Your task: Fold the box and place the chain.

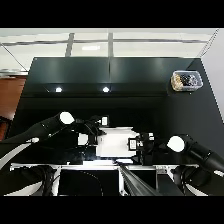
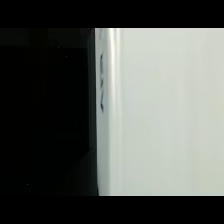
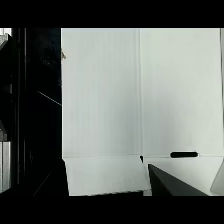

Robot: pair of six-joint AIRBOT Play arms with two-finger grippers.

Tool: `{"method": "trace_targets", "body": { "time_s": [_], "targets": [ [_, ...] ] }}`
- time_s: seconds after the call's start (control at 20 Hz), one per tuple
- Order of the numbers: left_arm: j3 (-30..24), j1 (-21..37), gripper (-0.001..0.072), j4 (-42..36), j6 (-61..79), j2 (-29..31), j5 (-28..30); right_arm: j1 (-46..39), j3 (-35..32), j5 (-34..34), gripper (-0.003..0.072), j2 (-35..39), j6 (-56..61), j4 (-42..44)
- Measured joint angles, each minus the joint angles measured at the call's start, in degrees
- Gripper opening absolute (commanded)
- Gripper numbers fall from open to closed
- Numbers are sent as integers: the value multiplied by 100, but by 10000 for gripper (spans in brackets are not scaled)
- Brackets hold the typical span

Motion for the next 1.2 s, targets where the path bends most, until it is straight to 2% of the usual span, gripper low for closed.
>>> {"method": "trace_targets", "body": {
  "time_s": [1.2],
  "targets": [
    [0, 0, 29, 0, -2, 0, -2, 83, 0, -94, 660, -201, -315, 240]
  ]
}}
